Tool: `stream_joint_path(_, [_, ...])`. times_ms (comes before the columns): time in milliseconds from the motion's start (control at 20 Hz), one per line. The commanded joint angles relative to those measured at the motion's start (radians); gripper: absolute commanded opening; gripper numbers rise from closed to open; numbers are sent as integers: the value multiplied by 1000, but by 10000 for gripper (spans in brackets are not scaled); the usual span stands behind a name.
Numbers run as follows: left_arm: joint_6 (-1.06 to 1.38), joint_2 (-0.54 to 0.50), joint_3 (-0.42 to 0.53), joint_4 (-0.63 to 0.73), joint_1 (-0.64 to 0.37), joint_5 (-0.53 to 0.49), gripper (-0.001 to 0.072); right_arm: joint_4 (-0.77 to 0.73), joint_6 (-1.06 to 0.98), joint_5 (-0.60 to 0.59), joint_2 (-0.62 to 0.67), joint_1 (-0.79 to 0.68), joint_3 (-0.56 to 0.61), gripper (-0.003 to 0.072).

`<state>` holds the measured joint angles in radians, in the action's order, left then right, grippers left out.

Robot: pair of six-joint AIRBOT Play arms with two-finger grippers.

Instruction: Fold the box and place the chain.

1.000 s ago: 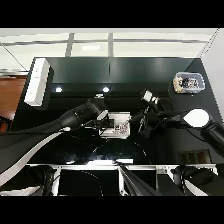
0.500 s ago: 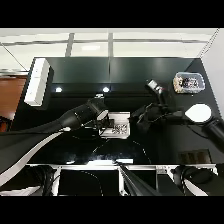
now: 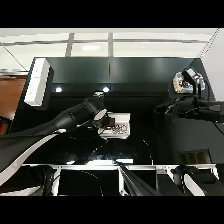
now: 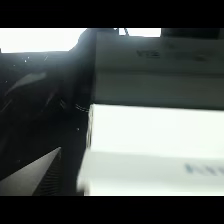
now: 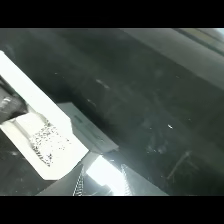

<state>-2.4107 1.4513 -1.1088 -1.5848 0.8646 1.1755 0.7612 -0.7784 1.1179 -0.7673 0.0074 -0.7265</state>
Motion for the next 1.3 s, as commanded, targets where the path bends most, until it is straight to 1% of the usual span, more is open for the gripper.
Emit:
stream_joint_path(0, [146, -105, -1, -10, -2, 17, 557, 11, 0, 9, 10, -45, -2, 298])
stream_joint_path(100, [275, -192, 11, -34, -12, 70, 557, 15, 0, -8, 10, -45, -2, 298])
stream_joint_path(150, [338, -237, 27, -34, -33, 92, 558, 19, 0, -18, 10, -45, -1, 298])
stream_joint_path(250, [441, -339, 91, -30, -124, 108, 557, 22, -1, -26, 10, -45, -1, 298])
stream_joint_path(300, [489, -393, 138, -26, -195, 106, 558, 23, -1, -26, 10, -45, -1, 298])
stream_joint_path(350, [534, -441, 187, -1, -277, 75, 557, 23, -1, -27, 10, -45, -1, 298])
stream_joint_path(400, [614, -489, 246, 77, -379, 14, 557, 23, -1, -27, 10, -45, 0, 298])
stream_joint_path(450, [737, -529, 312, 213, -481, -79, 557, 23, -1, -27, 10, -45, 0, 298])
stream_joint_path(500, [912, -551, 376, 395, -567, -154, 557, 23, -1, -27, 10, -45, 0, 298])
stream_joint_path(550, [1159, -555, 436, 618, -642, -173, 556, 23, -1, -27, 10, -45, 0, 298])
stream_joint_path(600, [1437, -546, 489, 821, -704, -130, 556, 23, -1, -31, 10, -45, 0, 298])
stream_joint_path(650, [1650, -534, 530, 943, -746, -82, 557, 22, -1, -33, 10, -45, 0, 298])
stream_joint_path(700, [1775, -520, 556, 989, -764, -67, 557, 23, -1, -36, 10, -45, 0, 298])
stream_joint_path(800, [1965, -480, 575, 975, -766, -78, 557, 23, -1, -42, 10, -45, 0, 298])
stream_joint_path(850, [2063, -455, 575, 972, -763, -77, 616, 22, -1, -44, 9, -45, 0, 298])
stream_joint_path(900, [2183, -432, 575, 972, -758, -76, 720, 23, -1, -48, 9, -45, 0, 298])
stream_joint_path(1050, [2529, -380, 575, 965, -710, -81, 720, 23, -1, -50, 9, -44, 0, 298])
stream_joint_path(1100, [2612, -369, 573, 961, -695, -99, 720, 23, -1, -50, 9, -44, 0, 298])
stream_joint_path(1150, [2646, -351, 568, 962, -683, -142, 720, 23, 0, -50, 9, -44, 0, 298])
stream_joint_path(1200, [2670, -320, 558, 961, -673, -160, 720, 23, 0, -50, 9, -44, 0, 298])
stream_joint_path(1250, [2692, -286, 543, 961, -667, -148, 720, 23, 0, -50, 9, -44, 0, 298])
